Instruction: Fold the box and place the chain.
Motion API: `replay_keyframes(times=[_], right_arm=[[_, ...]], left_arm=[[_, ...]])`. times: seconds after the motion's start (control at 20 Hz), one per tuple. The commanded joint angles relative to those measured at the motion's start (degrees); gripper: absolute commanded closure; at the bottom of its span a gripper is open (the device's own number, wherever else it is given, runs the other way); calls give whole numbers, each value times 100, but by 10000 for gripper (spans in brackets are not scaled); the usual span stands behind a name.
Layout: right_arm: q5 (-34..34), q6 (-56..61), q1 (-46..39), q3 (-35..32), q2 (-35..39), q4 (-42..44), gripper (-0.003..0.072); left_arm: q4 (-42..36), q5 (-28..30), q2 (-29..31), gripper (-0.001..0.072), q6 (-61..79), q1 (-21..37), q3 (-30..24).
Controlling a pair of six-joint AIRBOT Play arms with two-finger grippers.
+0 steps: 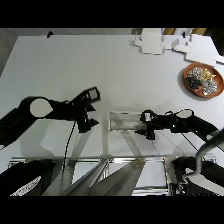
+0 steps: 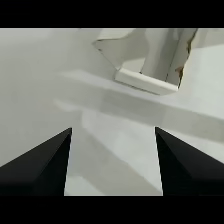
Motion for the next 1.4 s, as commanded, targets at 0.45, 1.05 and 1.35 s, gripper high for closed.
replay_keyframes(times=[0.45,1.05,1.35], right_arm=[[2,2,2,0,2,2,277],[2,2,2,0,2,2,277],[2,2,2,0,2,2,277]], left_arm=[[-2332,452,-1449,12,4651,46,-533],[-3346,881,-1716,12,5318,-101,-896],[-3978,951,-1746,12,6109,-116,-955]])
